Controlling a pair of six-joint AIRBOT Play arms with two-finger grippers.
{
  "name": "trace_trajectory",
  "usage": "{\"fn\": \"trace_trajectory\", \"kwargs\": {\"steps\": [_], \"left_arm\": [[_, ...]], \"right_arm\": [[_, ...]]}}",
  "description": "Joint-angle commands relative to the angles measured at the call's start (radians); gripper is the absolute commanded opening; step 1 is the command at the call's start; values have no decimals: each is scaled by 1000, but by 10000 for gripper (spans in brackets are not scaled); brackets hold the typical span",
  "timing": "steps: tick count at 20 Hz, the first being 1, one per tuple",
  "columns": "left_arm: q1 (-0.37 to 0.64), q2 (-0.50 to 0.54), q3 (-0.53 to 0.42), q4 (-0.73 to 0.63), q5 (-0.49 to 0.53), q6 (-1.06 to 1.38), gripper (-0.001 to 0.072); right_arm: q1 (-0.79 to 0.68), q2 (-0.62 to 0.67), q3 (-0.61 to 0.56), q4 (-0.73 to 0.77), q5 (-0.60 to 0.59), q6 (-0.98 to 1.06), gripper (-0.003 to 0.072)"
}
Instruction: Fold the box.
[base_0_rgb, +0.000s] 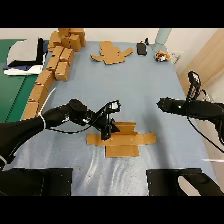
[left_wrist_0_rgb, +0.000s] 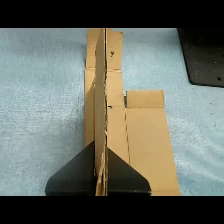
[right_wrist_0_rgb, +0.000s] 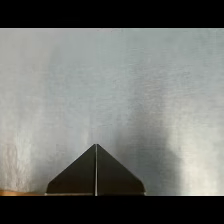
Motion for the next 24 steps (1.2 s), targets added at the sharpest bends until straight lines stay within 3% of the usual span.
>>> {"fn": "trace_trajectory", "kwargs": {"steps": [1,3,6,10,14,17,18,19,20,24], "left_arm": [[0,0,0,0,6,0,16],[-1,0,0,0,6,0,16],[-1,0,0,-2,6,0,16],[-1,0,0,-2,6,0,16],[-1,0,0,-3,6,0,16],[-2,0,0,-3,5,0,16],[-1,0,0,-3,5,0,16],[-1,0,0,-2,6,0,16],[0,0,0,-3,6,0,16],[-1,0,0,-2,6,0,16]], "right_arm": [[0,0,0,-13,-56,-1,6],[0,2,0,-16,-152,-28,6],[31,30,0,-20,-394,-38,5],[271,124,0,-16,-673,115,5],[681,243,-51,-133,-680,295,3],[1004,329,-152,-368,-527,369,8],[1090,333,-183,-445,-473,355,144],[1156,322,-204,-506,-431,316,427],[1214,295,-223,-560,-392,244,549],[1290,134,-252,-724,-262,148,549]]}}
